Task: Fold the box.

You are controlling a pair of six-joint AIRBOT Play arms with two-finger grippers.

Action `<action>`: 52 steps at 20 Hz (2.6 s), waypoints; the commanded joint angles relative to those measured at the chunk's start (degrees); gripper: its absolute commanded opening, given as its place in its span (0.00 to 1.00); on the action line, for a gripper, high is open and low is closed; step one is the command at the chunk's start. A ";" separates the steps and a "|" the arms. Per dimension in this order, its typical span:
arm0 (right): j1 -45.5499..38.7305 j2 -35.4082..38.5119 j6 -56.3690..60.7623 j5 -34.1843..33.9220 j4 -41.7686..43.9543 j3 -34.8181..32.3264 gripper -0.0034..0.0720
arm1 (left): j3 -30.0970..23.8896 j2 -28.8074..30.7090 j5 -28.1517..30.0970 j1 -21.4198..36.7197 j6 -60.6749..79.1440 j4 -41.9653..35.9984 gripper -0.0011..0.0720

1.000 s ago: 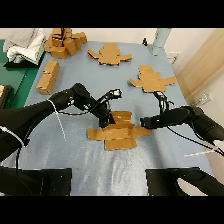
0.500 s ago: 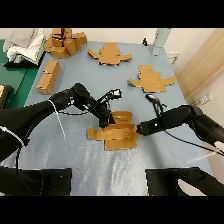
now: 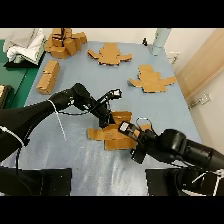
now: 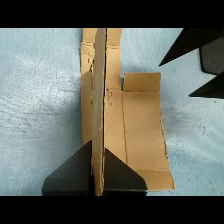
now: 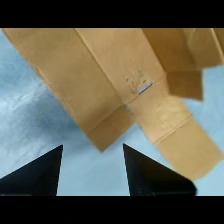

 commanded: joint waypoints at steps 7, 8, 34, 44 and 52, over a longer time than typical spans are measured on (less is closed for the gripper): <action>3.78 -10.45 -1.33 11.52 -10.86 -1.14 0.79 | -0.02 -0.04 0.04 0.02 0.00 0.00 0.03; 3.78 -10.25 -1.33 11.17 -10.12 -1.14 0.79 | -0.02 -0.04 0.04 0.02 0.00 0.00 0.03; 4.02 -9.51 -1.77 9.75 -9.42 -1.07 0.79 | -0.02 -0.04 0.02 0.02 -0.02 0.00 0.03; 3.89 -5.01 4.59 9.44 -19.39 -0.37 0.79 | -0.02 -0.02 0.04 0.02 0.00 0.00 0.03; 3.91 -5.33 4.72 11.28 -17.81 -0.37 0.80 | -0.02 -0.02 0.02 0.00 0.00 0.00 0.03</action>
